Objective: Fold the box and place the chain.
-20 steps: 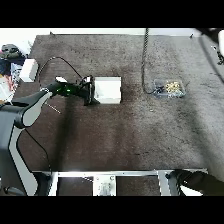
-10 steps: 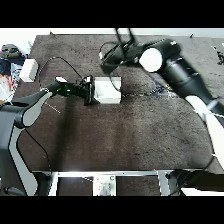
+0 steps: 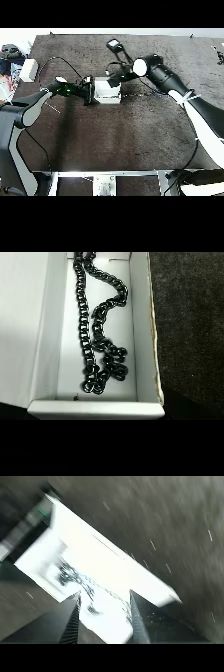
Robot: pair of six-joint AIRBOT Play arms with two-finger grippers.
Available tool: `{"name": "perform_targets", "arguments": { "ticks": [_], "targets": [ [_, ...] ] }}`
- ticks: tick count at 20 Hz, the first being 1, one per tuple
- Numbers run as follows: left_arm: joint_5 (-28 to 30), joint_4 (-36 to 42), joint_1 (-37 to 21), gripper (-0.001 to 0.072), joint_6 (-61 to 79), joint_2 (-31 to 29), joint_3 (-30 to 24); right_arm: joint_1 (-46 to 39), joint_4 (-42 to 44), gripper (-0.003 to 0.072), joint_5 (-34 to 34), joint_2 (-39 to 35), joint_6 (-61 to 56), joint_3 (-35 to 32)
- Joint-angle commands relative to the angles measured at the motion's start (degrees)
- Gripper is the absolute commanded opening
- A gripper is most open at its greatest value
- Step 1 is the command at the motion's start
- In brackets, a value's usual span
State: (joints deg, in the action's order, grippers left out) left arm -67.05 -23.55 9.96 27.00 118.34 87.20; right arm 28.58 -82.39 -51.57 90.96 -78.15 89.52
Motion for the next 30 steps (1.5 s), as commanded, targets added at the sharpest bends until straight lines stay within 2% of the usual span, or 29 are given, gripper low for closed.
{"name": "perform_targets", "arguments": {
  "ticks": [1, 5, 8, 14, 18, 19, 20, 23, 27, 28, 30],
  "targets": [
    [0.00, -0.02, -0.07, 0.0402, 0.02, -0.02, 0.00, -7.02, 2.54, 0.0346, -1.42, -3.76, -2.80, -7.98],
    [0.02, -0.02, -0.07, 0.0402, 0.02, -0.02, 0.00, -16.98, 2.58, 0.0347, 7.21, -10.71, -11.65, -24.24],
    [0.00, -0.02, -0.07, 0.0402, 0.02, -0.02, 0.00, -22.67, 2.78, 0.0347, 12.28, -10.40, -18.40, -30.27],
    [0.02, -0.02, -0.07, 0.0402, 0.02, -0.02, 0.00, -24.35, 8.48, 0.0346, 22.45, -3.37, -22.03, -30.56],
    [0.02, -0.02, -0.07, 0.0402, 0.02, -0.02, 0.00, -24.13, 12.61, 0.0344, 26.05, 0.31, -22.16, -30.51],
    [0.02, -0.02, -0.07, 0.0402, 0.02, -0.02, 0.00, -24.11, 13.14, 0.0328, 27.02, 0.96, -22.16, -30.49],
    [0.00, -0.02, -0.07, 0.0402, 0.02, -0.02, 0.00, -24.11, 13.62, 0.0171, 28.13, 1.49, -22.18, -30.49],
    [0.02, -0.02, -0.07, 0.0402, 0.02, -0.02, 0.00, -24.09, 14.78, 0.0157, 31.01, 1.92, -22.18, -30.49],
    [0.02, -0.02, -0.07, 0.0402, 0.02, -0.02, 0.00, -24.11, 14.73, 0.0154, 31.50, 1.92, -22.21, -30.49],
    [0.02, -0.02, -0.07, 0.0402, 0.02, -0.02, 0.00, -24.11, 14.71, 0.0037, 32.00, 1.90, -22.14, -30.49],
    [0.02, -0.02, -0.07, 0.0402, 0.02, -0.02, 0.00, -24.09, 14.75, 0.0013, 32.81, 1.86, -22.16, -30.49]
  ]
}}
